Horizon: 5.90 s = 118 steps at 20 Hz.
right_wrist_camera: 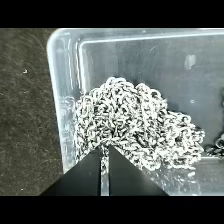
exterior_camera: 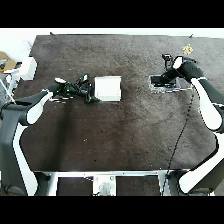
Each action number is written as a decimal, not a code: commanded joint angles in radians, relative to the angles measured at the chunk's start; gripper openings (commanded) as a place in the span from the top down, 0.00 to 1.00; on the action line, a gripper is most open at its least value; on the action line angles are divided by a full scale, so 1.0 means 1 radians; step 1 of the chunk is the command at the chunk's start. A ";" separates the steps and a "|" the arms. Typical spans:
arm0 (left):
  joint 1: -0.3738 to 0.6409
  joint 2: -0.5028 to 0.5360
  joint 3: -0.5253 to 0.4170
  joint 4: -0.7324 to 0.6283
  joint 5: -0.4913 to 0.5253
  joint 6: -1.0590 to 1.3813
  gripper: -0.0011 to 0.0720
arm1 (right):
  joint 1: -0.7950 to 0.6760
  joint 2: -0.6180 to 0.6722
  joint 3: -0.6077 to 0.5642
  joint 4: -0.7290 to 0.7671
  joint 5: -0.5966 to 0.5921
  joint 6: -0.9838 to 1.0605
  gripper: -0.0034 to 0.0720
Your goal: Fold the box and place the chain.
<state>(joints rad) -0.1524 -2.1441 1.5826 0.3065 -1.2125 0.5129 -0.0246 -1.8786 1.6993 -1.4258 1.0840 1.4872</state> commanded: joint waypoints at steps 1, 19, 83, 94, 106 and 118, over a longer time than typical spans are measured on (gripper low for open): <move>0.000 0.000 0.000 0.000 0.000 0.000 0.68 | 0.002 0.048 0.000 0.000 0.008 0.001 0.95; -0.001 0.000 0.000 0.000 0.000 0.000 0.68 | 0.391 0.785 0.000 -0.206 -0.481 -0.056 0.95; 0.000 0.001 0.000 0.000 0.000 0.000 0.68 | 0.400 0.631 -0.681 0.209 -1.090 0.263 0.95; -0.001 0.001 0.000 0.000 0.000 0.000 0.68 | 0.628 0.505 -0.605 0.203 -1.098 0.296 0.95; 0.000 0.001 0.000 0.000 0.000 0.000 0.68 | 0.502 0.494 -0.763 -0.011 -0.874 0.342 0.53; 0.000 0.001 0.000 0.000 0.000 0.000 0.68 | 0.085 0.393 -0.896 0.121 -1.062 0.428 0.52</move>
<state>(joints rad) -0.1524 -2.1441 1.5826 0.3061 -1.2129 0.5133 0.0856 -1.4197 0.7673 -1.3506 0.0807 1.9114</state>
